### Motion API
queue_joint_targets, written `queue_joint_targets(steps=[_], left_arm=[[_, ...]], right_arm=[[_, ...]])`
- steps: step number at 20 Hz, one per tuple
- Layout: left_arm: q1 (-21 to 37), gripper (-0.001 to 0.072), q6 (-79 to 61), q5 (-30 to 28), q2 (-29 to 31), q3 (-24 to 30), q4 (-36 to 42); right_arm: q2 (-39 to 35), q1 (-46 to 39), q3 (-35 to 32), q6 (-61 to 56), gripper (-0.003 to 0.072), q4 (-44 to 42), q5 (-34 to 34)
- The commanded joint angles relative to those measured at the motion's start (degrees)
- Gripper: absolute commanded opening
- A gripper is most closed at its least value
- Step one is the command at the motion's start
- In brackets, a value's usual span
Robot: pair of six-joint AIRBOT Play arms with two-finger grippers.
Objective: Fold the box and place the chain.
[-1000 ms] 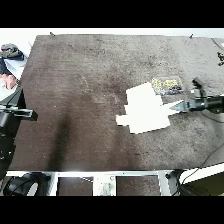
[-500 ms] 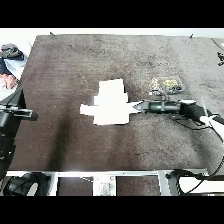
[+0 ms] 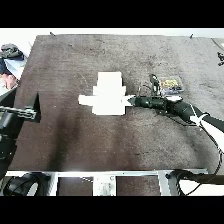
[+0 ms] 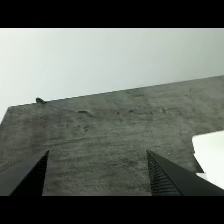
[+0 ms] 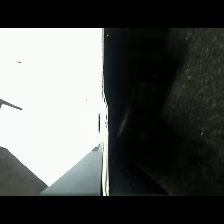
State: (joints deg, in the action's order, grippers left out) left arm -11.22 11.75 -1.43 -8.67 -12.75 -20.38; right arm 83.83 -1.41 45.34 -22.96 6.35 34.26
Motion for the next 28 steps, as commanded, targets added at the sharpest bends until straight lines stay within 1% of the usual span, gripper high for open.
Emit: queue_joint_targets(steps=[1, 3, 5, 6, 7, 8, 9, 12, 14, 15, 17, 18, 20, 22, 24, 28], left_arm=[[0.0, 0.0652, -0.3, 5.2, -2.5, -0.6, -0.2], [0.0, 0.0651, -0.2, 7.5, -9.2, -3.0, -0.2], [0.0, 0.0651, -0.2, 7.9, -18.8, -7.4, -0.2], [0.2, 0.0651, -0.2, 8.0, -24.5, -10.6, -0.2], [0.7, 0.0651, -0.2, 9.4, -29.9, -14.0, -0.2], [1.5, 0.0651, -0.2, 12.5, -35.7, -18.0, -0.2], [2.6, 0.0651, -0.2, 16.8, -41.1, -21.8, -0.2], [5.7, 0.0652, 0.4, 33.7, -57.3, -35.1, -0.2], [6.3, 0.0652, 2.7, 43.9, -66.9, -44.5, -0.5], [6.3, 0.0651, 4.2, 48.2, -71.2, -49.1, -1.1], [6.1, 0.0652, 9.1, 58.0, -80.5, -59.9, -3.9], [6.1, 0.0652, 12.0, 60.6, -84.5, -64.7, -5.6], [6.1, 0.0652, 17.6, 64.4, -91.7, -73.1, -8.5], [5.9, 0.0652, 21.1, 67.7, -97.4, -80.2, -10.0], [5.4, 0.0651, 22.7, 68.8, -101.9, -85.4, -10.6], [4.3, 0.0651, 25.7, 71.5, -109.0, -93.3, -11.0]], right_arm=[[0.9, 0.5, 0.8, 3.2, -0.0015, -0.2, -2.2], [1.9, 0.5, 0.9, 6.1, -0.0016, -0.2, -0.5], [2.3, 0.5, 0.9, 6.9, -0.0016, -0.6, 0.0], [2.3, 0.5, 0.9, 6.9, -0.0015, -0.6, 0.0], [2.3, 0.5, 0.9, 6.9, -0.0016, -0.6, -0.2], [2.3, 0.5, 0.9, 6.9, -0.0015, -0.6, -0.2], [2.3, 0.5, 0.9, 6.9, -0.0015, -0.6, -0.2], [2.3, 0.4, 0.9, 6.9, -0.0015, -0.6, 0.0], [2.3, 0.4, 0.9, 6.9, -0.0015, -0.6, 0.0], [2.3, 0.4, 0.9, 6.9, -0.0015, -0.6, 0.0], [2.3, 0.4, 0.9, 6.9, -0.0015, -0.6, 0.0], [2.3, 0.4, 0.9, 6.9, -0.0015, -0.6, 0.0], [2.3, 0.4, 0.9, 6.8, -0.0015, -0.6, 0.1], [2.3, 0.4, 0.9, 6.9, -0.0015, -0.6, 0.2], [2.4, 0.4, 0.8, 6.9, -0.0015, -0.6, 0.2], [2.4, 0.3, 0.9, 6.9, -0.0015, -0.6, -0.2]])
